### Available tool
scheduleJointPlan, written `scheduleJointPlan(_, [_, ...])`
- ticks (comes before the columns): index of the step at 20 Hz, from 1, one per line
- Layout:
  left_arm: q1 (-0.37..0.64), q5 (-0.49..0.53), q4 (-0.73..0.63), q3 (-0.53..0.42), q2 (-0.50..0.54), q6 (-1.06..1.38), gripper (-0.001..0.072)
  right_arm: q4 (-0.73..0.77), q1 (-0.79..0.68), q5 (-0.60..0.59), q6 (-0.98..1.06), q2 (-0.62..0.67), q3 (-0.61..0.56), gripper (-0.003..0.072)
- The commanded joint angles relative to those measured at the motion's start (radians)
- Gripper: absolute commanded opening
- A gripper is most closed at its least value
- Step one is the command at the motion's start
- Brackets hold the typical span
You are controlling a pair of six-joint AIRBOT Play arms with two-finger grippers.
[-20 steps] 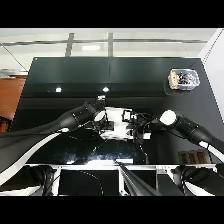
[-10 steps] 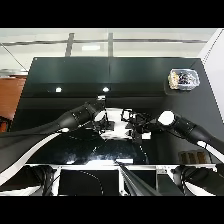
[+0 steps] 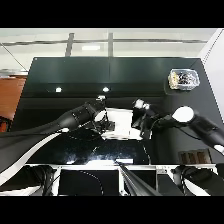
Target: Fold the box and place the chain.
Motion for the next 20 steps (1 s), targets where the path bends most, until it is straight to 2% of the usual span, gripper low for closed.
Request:
scheduleJointPlan(1, [0.000, -0.001, 0.002, 0.001, 0.000, -0.001, 0.0029, -0.138, -0.207, 0.169, 0.451, 0.103, 0.000, 0.0038])
scheduleJointPlan(3, [0.000, -0.002, 0.002, 0.001, 0.000, -0.001, 0.0029, -0.225, -0.357, 0.151, 0.739, 0.102, -0.017, 0.0038])
scheduleJointPlan(4, [0.000, -0.001, 0.002, 0.001, 0.000, -0.001, 0.0029, -0.219, -0.423, 0.138, 0.823, 0.102, -0.039, 0.0039])
scheduleJointPlan(7, [0.000, 0.002, 0.002, 0.001, 0.000, -0.001, 0.0029, -0.205, -0.519, 0.142, 0.920, 0.099, -0.136, 0.0038])
scheduleJointPlan(10, [0.000, 0.001, 0.002, 0.001, 0.000, -0.001, 0.0029, -0.097, -0.515, 0.137, 0.917, 0.065, -0.234, 0.0039])
scheduleJointPlan(14, [0.000, -0.008, 0.002, 0.001, 0.000, -0.001, 0.0029, 0.103, -0.436, 0.124, 0.828, -0.024, -0.255, 0.0038])
scheduleJointPlan(20, [0.000, -0.005, 0.002, 0.001, 0.000, -0.001, 0.0029, 0.224, -0.208, -0.045, 0.819, -0.097, -0.254, 0.0040])
